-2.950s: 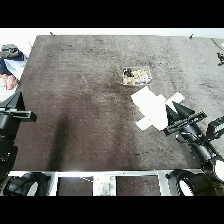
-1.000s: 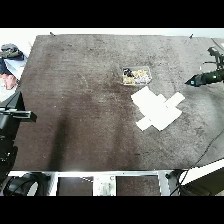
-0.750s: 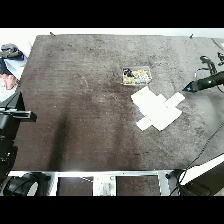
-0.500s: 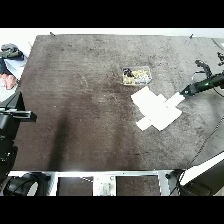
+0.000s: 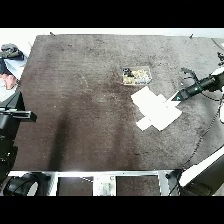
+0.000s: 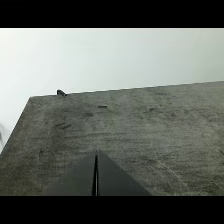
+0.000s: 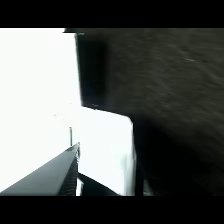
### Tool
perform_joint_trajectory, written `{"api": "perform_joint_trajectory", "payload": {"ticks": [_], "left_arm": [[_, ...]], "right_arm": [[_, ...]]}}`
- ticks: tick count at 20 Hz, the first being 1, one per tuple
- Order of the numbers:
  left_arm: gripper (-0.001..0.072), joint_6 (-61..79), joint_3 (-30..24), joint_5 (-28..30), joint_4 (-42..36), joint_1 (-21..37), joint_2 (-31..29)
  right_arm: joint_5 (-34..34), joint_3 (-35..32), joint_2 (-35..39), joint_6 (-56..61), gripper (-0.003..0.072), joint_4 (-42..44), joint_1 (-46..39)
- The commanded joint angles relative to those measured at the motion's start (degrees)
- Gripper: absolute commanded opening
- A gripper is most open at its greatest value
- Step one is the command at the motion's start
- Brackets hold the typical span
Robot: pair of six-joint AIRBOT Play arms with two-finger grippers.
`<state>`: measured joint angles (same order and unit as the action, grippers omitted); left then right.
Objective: Fold the box and place the chain.
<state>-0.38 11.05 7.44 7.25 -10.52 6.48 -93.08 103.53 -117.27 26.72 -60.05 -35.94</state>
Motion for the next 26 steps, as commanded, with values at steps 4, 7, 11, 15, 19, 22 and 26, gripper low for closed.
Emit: {"api": "perform_joint_trajectory", "payload": {"ticks": [4, 7, 11, 15, 19, 22, 26], "left_arm": [[0.0013, 0.0, 0.0, 0.0, 0.0, 0.0, 0.0], [0.0013, 0.0, 0.0, 0.0, 0.0, 0.0, 0.0], [0.0013, 0.0, 0.0, 0.0, 0.0, 0.0, 0.0], [0.0013, 0.0, 0.0, 0.0, 0.0, 0.0, 0.0], [0.0013, 0.0, 0.0, 0.0, 0.0, 0.0, 0.0], [0.0013, 0.0, 0.0, 0.0, 0.0, 0.0, 0.0], [0.0013, 0.0, 0.0, 0.0, 0.0, 0.0, 0.0]], "right_arm": [[-8.3, -0.9, -0.6, -0.9, 0.0049, 0.0, 1.0], [-10.5, -2.1, 0.0, -2.1, -0.0014, 3.1, 1.0], [-10.4, -10.2, 3.5, 0.8, -0.0015, 13.8, 2.1], [-7.5, -24.9, 11.5, 0.7, -0.0016, 22.1, 6.6], [8.8, -44.0, 22.7, -0.2, -0.0016, 30.7, 13.5], [25.2, -56.3, 30.1, -0.2, -0.0017, 39.0, 20.1], [34.8, -63.5, 35.7, -1.3, -0.0016, 49.9, 27.8]]}}
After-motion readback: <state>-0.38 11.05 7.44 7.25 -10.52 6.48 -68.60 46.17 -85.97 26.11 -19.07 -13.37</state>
